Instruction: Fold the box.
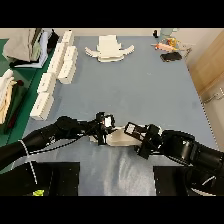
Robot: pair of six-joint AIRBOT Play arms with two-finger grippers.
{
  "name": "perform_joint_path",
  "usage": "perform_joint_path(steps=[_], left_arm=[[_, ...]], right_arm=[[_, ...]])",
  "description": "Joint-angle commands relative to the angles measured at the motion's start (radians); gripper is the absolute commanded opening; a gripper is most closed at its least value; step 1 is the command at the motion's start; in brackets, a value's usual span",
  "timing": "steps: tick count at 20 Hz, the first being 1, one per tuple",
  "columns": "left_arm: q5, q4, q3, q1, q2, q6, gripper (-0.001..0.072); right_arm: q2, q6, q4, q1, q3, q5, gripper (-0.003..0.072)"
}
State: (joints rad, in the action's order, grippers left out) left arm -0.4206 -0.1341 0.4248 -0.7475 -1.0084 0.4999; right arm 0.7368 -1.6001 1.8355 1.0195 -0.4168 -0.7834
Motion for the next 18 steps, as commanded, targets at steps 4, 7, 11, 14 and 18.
perform_joint_path(steps=[4,7,11,14,18], left_arm=[[0.0,0.0,0.001,0.0,0.0,0.0,0.0013],[0.0,0.0,0.001,0.0,0.0,0.0,0.0013],[0.0,0.0,0.001,0.0,0.0,0.0,0.0013],[0.0,0.0,0.001,0.0,0.0,0.0,0.0013],[0.001,0.0,0.001,0.0,0.0,0.0,0.0013]], right_arm=[[-0.038,-0.224,0.119,-0.029,-0.001,-0.023,0.0714],[-0.038,-0.218,0.114,-0.029,0.0,-0.005,0.072],[-0.034,-0.084,0.08,-0.098,0.01,0.016,0.072],[-0.032,0.317,-0.146,-0.241,0.016,0.111,0.072],[0.017,1.063,-0.7,-0.504,0.016,0.121,0.072]])
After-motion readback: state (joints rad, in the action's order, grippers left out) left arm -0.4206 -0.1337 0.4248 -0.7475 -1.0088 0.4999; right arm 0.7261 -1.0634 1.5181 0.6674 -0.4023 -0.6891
